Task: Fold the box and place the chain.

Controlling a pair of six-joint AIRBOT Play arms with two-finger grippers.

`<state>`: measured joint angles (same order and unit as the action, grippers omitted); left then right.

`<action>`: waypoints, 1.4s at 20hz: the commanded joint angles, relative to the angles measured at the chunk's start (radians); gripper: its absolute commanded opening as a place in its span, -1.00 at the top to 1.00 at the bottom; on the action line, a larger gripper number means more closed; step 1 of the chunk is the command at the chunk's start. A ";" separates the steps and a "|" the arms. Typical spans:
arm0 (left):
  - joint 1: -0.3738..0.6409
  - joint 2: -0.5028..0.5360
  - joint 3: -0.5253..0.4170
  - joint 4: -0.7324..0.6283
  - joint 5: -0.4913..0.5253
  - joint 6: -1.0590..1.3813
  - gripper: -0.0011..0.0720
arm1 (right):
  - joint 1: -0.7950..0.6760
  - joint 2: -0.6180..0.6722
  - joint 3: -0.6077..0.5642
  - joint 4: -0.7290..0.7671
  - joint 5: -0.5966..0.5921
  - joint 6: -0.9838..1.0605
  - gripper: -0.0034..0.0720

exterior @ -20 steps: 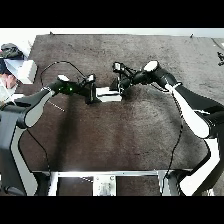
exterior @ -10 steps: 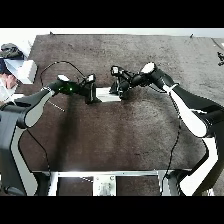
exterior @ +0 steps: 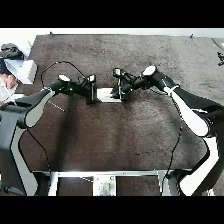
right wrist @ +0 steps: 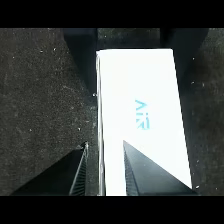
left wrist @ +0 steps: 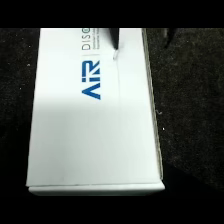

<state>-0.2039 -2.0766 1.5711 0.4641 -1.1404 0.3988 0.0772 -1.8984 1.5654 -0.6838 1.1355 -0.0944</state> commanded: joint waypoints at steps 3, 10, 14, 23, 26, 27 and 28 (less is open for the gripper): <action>0.001 0.000 0.000 -0.001 0.004 -0.001 0.01 | -0.061 0.013 -0.001 0.246 0.036 0.000 0.18; 0.001 0.000 0.000 -0.001 0.004 -0.001 0.01 | -0.060 0.011 -0.018 0.234 0.039 0.012 0.78; 0.001 0.000 0.000 -0.001 0.004 -0.001 0.01 | -0.060 -0.016 -0.051 0.163 0.039 0.056 0.78; 0.002 0.000 0.000 -0.001 0.004 -0.001 0.01 | -0.060 -0.049 -0.055 0.087 -0.010 0.122 0.93; 0.002 0.000 0.000 -0.001 0.004 -0.001 0.01 | -0.061 -0.026 -0.055 0.192 0.014 0.121 0.93; 0.001 0.000 0.000 -0.001 0.004 -0.001 0.01 | -0.061 -0.006 -0.055 0.246 0.021 0.114 0.93; 0.001 0.000 0.000 -0.001 0.004 -0.001 0.01 | -0.061 0.023 -0.055 0.297 0.019 0.113 0.93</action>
